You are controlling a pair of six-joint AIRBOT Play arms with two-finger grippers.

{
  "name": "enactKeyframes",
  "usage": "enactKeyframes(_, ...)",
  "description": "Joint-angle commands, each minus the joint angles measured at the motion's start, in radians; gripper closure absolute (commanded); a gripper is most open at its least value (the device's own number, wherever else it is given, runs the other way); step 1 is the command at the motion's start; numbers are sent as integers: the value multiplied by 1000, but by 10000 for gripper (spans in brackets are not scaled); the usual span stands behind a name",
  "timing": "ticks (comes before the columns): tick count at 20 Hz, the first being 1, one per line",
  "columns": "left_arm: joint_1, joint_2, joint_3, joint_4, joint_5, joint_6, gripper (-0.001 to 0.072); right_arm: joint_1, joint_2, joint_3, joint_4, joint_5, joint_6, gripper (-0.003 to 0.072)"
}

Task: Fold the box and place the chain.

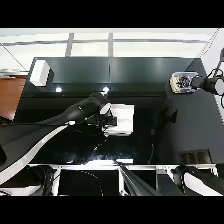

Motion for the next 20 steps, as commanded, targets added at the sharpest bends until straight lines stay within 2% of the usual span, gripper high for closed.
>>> enactKeyframes(1,0,0,1,1,-3,1,683,-5,-97,57,100,22,26,24)
enactKeyframes(6,0,0,1,4,-2,2,683,-45,-293,317,316,248,-63,25)
enactKeyframes(8,0,0,1,4,-4,2,683,-73,-357,392,401,301,-85,25)
enactKeyframes(20,0,0,1,4,-3,2,683,-117,-498,550,401,281,-161,26)
